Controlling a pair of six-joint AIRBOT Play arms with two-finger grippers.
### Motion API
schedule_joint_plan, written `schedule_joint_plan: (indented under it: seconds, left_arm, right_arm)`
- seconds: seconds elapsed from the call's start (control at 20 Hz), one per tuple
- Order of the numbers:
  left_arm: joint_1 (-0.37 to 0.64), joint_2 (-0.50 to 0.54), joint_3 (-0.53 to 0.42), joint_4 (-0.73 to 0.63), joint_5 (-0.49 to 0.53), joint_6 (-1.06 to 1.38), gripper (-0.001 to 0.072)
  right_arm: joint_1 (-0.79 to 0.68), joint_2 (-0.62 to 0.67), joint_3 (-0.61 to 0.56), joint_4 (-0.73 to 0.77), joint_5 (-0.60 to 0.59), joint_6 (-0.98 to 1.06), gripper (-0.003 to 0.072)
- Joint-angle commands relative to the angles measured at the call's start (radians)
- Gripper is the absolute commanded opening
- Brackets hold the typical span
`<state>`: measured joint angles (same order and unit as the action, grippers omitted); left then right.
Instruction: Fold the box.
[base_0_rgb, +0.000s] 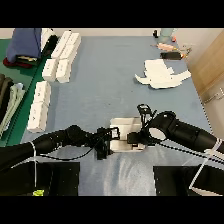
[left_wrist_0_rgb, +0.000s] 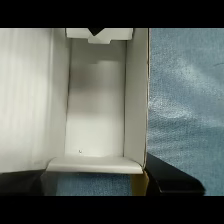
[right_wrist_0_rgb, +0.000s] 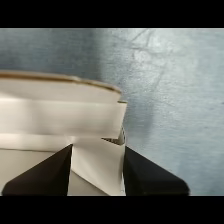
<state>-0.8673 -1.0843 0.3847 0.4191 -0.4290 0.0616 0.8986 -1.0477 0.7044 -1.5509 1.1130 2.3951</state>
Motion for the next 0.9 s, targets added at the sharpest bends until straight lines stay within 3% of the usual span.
schedule_joint_plan:
  seconds: [0.0, 0.25, 0.5, 0.6, 0.75, 0.8, 0.85]
  left_arm:
    - [0.000, 0.000, 0.001, 0.000, 0.000, 0.000, 0.0465]
    - [0.000, 0.000, 0.001, 0.000, 0.000, 0.000, 0.0465]
    - [0.000, 0.000, 0.001, 0.000, 0.000, 0.000, 0.0465]
    - [0.000, 0.000, 0.001, 0.000, 0.000, 0.000, 0.0465]
    - [0.000, 0.000, 0.001, 0.000, 0.000, 0.000, 0.0465]
    - [0.000, 0.000, 0.001, 0.000, 0.000, 0.000, 0.0465]
    - [0.000, 0.000, 0.001, 0.000, 0.000, 0.000, 0.0465]
  right_arm:
    - [0.021, -0.043, 0.038, -0.073, 0.095, 0.104, 0.0441]
    - [0.021, -0.097, 0.038, -0.087, 0.093, 0.164, 0.0440]
    - [0.045, -0.146, 0.039, -0.070, 0.019, 0.184, 0.0438]
    - [0.045, -0.156, 0.039, -0.065, 0.019, 0.189, 0.0340]
    - [0.045, -0.156, 0.039, -0.066, 0.029, 0.209, 0.0319]
    - [0.045, -0.156, 0.039, -0.069, 0.035, 0.212, 0.0144]
    - [0.045, -0.156, 0.039, -0.069, 0.037, 0.212, 0.0064]
